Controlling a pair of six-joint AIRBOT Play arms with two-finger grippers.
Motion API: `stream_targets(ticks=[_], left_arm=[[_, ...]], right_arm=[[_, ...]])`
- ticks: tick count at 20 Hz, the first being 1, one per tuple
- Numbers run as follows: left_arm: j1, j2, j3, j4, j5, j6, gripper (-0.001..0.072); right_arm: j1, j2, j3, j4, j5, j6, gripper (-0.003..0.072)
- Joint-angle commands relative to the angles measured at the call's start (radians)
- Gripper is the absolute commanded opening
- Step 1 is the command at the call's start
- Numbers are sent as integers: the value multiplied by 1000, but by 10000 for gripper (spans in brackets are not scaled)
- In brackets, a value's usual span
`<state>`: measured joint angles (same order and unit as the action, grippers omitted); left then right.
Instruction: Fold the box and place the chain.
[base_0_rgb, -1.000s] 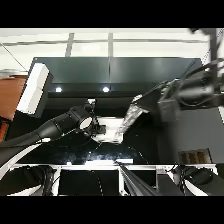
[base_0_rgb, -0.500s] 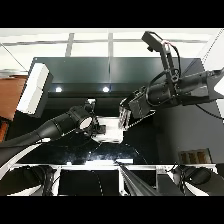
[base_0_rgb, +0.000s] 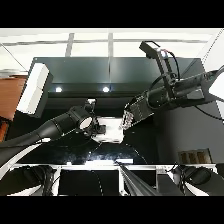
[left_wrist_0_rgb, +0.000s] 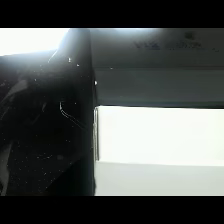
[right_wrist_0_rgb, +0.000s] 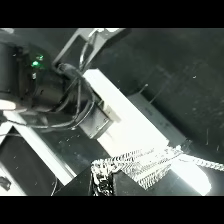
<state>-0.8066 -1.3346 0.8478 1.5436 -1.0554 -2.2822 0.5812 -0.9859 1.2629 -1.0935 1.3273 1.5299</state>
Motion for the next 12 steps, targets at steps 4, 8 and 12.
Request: stream_targets(ticks=[4,8,12], left_arm=[[0,1,1,0,0,0,30],[0,1,1,0,0,0,30],[0,1,1,0,-1,0,30]], right_arm=[[1,-1,-4,82,79,-40,20],[1,-2,-53,255,-30,-112,21],[1,-6,-66,282,-156,-121,20]])
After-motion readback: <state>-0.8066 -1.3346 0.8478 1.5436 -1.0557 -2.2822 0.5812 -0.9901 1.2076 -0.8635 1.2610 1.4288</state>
